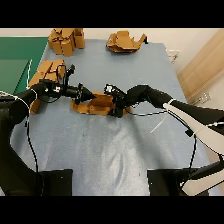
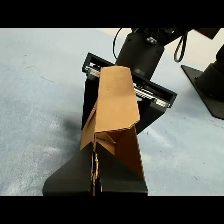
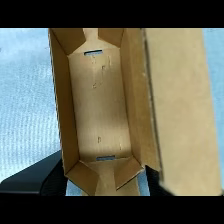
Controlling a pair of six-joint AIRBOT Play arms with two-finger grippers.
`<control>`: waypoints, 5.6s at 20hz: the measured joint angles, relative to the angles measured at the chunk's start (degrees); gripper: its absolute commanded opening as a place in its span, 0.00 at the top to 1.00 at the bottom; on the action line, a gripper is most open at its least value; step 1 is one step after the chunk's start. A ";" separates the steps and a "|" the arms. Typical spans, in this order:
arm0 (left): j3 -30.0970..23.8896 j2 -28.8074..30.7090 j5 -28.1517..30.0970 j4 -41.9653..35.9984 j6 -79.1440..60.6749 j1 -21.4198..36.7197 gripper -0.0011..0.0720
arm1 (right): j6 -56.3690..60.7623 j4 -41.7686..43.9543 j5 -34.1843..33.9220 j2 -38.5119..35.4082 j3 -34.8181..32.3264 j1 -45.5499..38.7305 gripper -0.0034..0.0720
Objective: Fold the box.
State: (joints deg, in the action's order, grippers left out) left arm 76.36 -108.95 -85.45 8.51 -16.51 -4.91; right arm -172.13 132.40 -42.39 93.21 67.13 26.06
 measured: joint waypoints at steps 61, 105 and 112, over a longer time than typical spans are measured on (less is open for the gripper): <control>0.04 0.04 -0.17 -0.39 -0.07 0.70 0.36 | 7.96 -7.08 -0.52 1.07 0.07 1.73 0.59; 10.88 16.72 23.04 36.28 27.19 -6.69 0.97 | 7.98 -7.08 -0.07 0.68 0.13 1.68 0.59; 3.21 19.89 11.63 44.04 16.22 -0.20 0.33 | 7.96 -7.08 0.17 0.68 0.13 1.68 0.60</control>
State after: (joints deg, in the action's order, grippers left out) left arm 79.57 -89.06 -73.82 52.56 -0.30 -5.10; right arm -164.18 125.32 -42.22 93.89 67.26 27.75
